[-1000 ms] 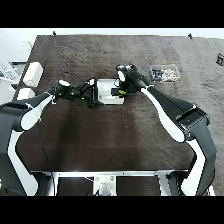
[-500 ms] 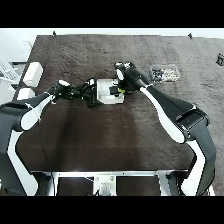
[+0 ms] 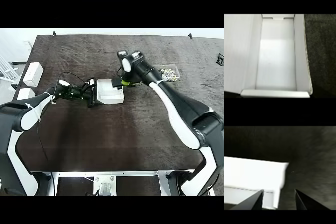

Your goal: Fold the box and place the chain.

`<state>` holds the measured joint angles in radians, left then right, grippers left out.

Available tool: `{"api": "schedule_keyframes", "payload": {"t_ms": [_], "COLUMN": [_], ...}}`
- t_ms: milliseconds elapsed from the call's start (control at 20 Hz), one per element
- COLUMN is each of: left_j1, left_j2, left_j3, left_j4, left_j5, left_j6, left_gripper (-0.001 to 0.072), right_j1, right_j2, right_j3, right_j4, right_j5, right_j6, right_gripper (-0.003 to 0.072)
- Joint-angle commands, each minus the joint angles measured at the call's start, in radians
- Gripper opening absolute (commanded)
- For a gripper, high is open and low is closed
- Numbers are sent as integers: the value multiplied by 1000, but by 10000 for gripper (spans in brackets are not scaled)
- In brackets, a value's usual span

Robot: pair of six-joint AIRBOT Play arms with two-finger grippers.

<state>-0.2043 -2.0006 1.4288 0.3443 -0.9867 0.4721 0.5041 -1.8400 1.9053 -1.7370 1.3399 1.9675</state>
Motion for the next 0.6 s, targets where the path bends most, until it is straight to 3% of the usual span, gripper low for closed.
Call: {"api": "schedule_keyframes", "payload": {"t_ms": [0,200,550], "left_j1": [0,0,0], "left_j2": [0,0,0], "left_j3": [0,0,0], "left_j4": [0,0,0], "left_j5": [0,1,3], "left_j6": [-1,-1,0], "left_gripper": [349,349,349], "right_j1": [-66,-257,-560], "right_j2": [79,78,-31], "right_j3": [1,-2,-1], "right_j4": [-27,-14,259], "right_j5": [-8,-116,-312], "right_j6": [-126,-252,-518], "right_gripper": [467,466,463]}}
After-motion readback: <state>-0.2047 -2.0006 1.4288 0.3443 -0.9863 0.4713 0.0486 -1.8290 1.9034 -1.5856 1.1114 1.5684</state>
